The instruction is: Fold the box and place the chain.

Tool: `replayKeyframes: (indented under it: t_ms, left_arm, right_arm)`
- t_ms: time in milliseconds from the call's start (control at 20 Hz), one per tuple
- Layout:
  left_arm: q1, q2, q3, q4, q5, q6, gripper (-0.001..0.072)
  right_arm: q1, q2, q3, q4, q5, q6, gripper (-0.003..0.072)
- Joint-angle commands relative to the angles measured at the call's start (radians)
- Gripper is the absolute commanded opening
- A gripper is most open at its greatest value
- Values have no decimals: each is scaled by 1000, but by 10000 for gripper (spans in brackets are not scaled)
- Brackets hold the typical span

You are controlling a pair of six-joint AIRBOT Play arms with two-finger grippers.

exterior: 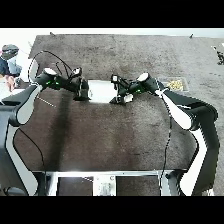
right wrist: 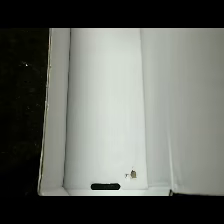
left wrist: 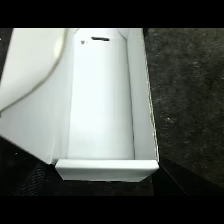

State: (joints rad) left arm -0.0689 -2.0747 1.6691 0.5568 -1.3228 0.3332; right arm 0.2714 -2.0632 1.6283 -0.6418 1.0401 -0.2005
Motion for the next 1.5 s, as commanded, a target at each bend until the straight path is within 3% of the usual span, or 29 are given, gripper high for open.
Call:
replayKeyframes:
  t_ms: [0,200,900,1450]
  left_arm:
    - [-17,-3,0,68,48,44,720]
    - [-34,-2,-2,37,6,42,720]
    - [-53,-18,-2,34,-3,30,714]
    - [-48,-17,-2,97,-20,-56,705]
  right_arm:
    - [2,0,0,-2,7,-5,473]
    - [2,0,0,-2,6,-5,473]
    - [2,0,0,-2,7,-5,473]
    - [2,0,0,-2,7,-5,473]
